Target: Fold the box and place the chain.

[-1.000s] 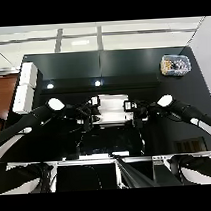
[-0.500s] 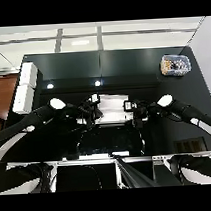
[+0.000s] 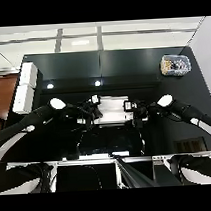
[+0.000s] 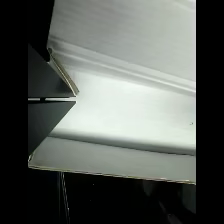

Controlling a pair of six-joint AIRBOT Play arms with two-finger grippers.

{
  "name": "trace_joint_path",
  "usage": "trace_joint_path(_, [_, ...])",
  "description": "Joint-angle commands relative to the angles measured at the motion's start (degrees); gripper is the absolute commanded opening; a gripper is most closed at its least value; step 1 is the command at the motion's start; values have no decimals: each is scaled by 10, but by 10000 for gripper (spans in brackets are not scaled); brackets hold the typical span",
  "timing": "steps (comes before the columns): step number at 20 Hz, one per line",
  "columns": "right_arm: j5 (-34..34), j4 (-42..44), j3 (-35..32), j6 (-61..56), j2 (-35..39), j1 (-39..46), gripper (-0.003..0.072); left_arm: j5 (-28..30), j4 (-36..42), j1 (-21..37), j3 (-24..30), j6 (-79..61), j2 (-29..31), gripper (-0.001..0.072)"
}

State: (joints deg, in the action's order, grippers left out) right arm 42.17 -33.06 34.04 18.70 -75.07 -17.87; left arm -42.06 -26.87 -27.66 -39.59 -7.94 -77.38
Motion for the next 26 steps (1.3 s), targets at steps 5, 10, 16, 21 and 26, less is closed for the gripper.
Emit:
trace_joint_path(5, [0, 0, 1, 0, 0, 0, 490, -78, -310, 116, -33, 393, 113, 23])
trace_joint_path(10, [0, 0, 1, 0, 0, 0, 490, -158, -369, 305, -14, 886, 123, 24])
trace_joint_path(16, [0, 0, 1, 0, 0, 0, 489, -260, -105, 375, 42, 758, -10, 22])
trace_joint_path(21, [0, 0, 1, 0, 0, 0, 490, -207, -82, 250, 23, 735, -87, 22])
trace_joint_path(26, [0, 0, 1, 0, 0, 0, 490, -231, -25, 182, -19, 661, -95, 22])
